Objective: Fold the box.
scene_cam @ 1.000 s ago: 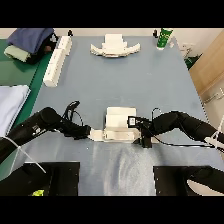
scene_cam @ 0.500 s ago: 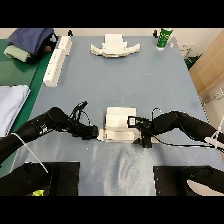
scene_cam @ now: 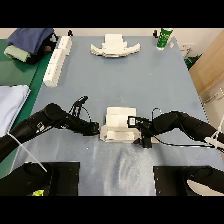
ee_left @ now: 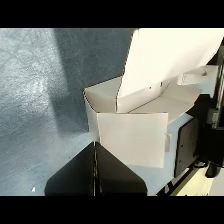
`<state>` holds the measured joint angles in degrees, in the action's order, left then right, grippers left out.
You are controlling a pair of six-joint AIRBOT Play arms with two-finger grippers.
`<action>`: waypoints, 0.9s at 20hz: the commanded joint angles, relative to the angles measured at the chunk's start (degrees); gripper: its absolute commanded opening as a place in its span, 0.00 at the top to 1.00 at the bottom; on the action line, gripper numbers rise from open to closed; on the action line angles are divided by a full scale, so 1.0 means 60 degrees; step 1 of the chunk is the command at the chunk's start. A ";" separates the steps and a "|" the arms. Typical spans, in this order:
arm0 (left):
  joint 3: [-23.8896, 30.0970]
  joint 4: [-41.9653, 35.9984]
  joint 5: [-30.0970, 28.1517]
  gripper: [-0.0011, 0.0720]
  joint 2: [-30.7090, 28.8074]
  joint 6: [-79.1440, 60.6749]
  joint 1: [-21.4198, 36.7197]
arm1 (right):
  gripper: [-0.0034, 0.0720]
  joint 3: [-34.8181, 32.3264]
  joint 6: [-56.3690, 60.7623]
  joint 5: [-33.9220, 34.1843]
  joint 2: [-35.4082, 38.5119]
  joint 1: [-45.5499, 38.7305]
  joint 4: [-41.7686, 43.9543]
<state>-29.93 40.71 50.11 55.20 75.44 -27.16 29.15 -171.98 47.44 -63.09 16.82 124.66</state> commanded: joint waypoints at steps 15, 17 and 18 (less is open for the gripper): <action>-0.0044 -0.1086 -0.0157 0.50 0.0058 -0.0175 -0.0390 | 0.29 0.0011 0.0004 -0.0004 0.0011 -0.0004 0.0004; -0.0222 0.0062 -0.0546 0.51 0.0058 0.0874 -0.1089 | 0.29 0.0011 0.0004 -0.0004 0.0011 -0.0004 0.0004; -0.0382 0.1096 -0.0783 0.51 0.0058 0.1781 -0.1519 | 0.29 0.0011 0.0004 0.0000 0.0011 -0.0004 0.0004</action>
